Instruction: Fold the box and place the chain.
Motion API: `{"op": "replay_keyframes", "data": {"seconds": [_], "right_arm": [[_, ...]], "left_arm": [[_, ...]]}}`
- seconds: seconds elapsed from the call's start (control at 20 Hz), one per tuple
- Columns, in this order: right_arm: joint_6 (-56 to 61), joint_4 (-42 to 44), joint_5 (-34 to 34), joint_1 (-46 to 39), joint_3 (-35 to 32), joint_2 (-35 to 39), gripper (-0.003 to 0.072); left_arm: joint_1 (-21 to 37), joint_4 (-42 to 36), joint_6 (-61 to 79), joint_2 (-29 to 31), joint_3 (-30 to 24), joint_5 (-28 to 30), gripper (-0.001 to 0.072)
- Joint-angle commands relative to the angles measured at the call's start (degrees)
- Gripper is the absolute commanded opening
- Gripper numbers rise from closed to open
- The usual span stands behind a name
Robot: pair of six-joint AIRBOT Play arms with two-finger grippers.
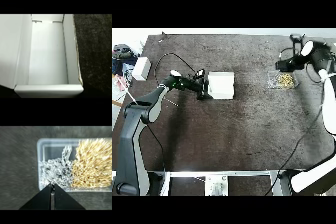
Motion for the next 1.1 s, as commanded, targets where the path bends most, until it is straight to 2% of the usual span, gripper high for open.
{"op": "replay_keyframes", "data": {"seconds": [0.0, 0.25, 0.45, 0.75, 1.05], "right_arm": [[-1.0, -0.1, -1.3, 2.2, 0.1, 9.8, 0.0013], [-3.6, -0.5, -11.5, 10.5, 0.0, 23.9, 0.0013], [-6.1, -0.5, -17.3, 19.3, 0.0, 29.0, 0.0013], [-6.7, -0.5, -17.8, 30.2, 0.0, 26.3, 0.0013], [-6.7, 0.4, -17.8, 37.2, 0.0, 15.6, 0.0013]], "left_arm": [[0.0, 0.0, 0.0, 0.0, 0.0, 0.0, 0.0337], [0.0, 0.0, 0.0, 0.0, 0.0, 0.0, 0.0337], [0.0, 0.0, 0.0, 0.0, 0.0, 0.0, 0.0337], [0.0, 0.0, 0.0, 0.0, 0.0, 0.0, 0.0336], [0.0, 0.0, 0.0, 0.0, 0.0, 0.0, 0.0336]]}}
